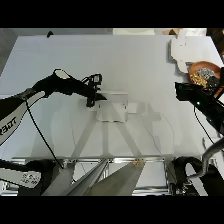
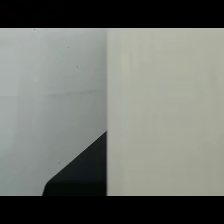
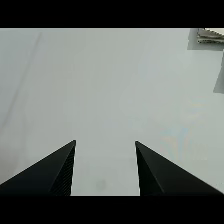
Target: Fold the box and place the chain.
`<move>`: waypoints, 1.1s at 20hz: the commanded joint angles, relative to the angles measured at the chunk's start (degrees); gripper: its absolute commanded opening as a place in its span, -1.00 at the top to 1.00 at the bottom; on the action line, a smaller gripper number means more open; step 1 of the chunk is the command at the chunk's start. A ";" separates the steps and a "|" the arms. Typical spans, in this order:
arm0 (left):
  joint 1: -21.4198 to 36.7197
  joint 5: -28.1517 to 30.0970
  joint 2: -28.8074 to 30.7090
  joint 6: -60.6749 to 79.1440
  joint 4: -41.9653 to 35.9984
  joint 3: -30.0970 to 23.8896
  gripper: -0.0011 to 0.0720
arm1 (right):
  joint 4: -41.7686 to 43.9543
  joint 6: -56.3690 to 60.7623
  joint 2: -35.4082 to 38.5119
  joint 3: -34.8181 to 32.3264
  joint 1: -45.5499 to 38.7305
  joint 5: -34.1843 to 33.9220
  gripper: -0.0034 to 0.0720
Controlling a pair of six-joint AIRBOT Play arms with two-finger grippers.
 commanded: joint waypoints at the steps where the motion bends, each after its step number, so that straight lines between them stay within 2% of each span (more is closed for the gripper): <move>1: -0.04 0.35 -0.04 -0.74 2.05 -0.02 0.96 | 0.00 0.02 0.04 0.04 -0.04 0.00 -0.14; 20: -0.09 0.85 -1.77 -4.76 -0.83 -0.02 0.94 | 0.11 -0.02 0.11 0.15 -0.04 -0.61 -0.14; 22: -0.07 0.85 -1.77 -4.76 -0.83 -0.02 0.94 | 0.20 -0.63 0.13 0.81 -0.04 2.32 -0.14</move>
